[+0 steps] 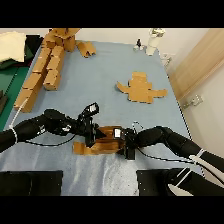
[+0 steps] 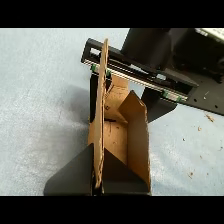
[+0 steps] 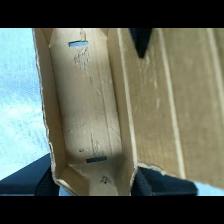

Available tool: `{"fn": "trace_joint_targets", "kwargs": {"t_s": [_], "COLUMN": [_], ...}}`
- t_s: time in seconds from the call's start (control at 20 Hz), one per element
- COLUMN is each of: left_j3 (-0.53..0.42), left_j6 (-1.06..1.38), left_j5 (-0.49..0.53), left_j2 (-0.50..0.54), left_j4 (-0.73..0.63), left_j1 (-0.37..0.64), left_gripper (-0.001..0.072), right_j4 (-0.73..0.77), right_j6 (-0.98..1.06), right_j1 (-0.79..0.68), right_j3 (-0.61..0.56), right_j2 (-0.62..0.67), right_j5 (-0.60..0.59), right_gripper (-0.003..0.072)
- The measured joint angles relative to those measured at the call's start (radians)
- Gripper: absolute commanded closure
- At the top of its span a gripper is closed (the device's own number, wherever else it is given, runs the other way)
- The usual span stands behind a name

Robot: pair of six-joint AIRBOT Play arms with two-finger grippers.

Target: Fold the box.

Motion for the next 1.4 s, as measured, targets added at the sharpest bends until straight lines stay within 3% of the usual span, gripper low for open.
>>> {"fn": "trace_joint_targets", "kwargs": {"t_s": [0.05, 0.15, 0.55, 0.95, 1.05, 1.4], "left_j3": [0.0, 0.0, 0.0, 0.0, 0.0, 0.0], "left_j6": [0.0, 0.0, 0.0, 0.0, 0.0, 0.0], "left_j5": [0.0, 0.0, -0.004, -0.003, -0.004, -0.008], "left_j2": [0.0, 0.0, 0.0, 0.0, 0.0, 0.0], "left_j4": [-0.001, -0.003, -0.005, -0.006, -0.004, -0.003], "left_j1": [0.0, 0.0, 0.0, 0.002, 0.001, 0.001], "left_gripper": [0.0697, 0.0696, 0.0697, 0.0696, 0.0697, 0.0696], "right_j4": [0.001, 0.001, 0.009, 0.004, 0.001, -0.008], "right_j6": [0.0, 0.0, 0.004, 0.041, 0.042, 0.044], "right_j1": [0.0, 0.0, 0.0, 0.0, 0.0, 0.0], "right_j3": [0.0, 0.0, 0.002, 0.032, 0.035, 0.038], "right_j2": [0.0, 0.0, 0.0, -0.005, -0.013, -0.054], "right_j5": [-0.001, -0.014, -0.047, -0.056, -0.055, -0.049], "right_gripper": [0.0143, 0.003, 0.0031, 0.0052, 0.0168, 0.0174]}}
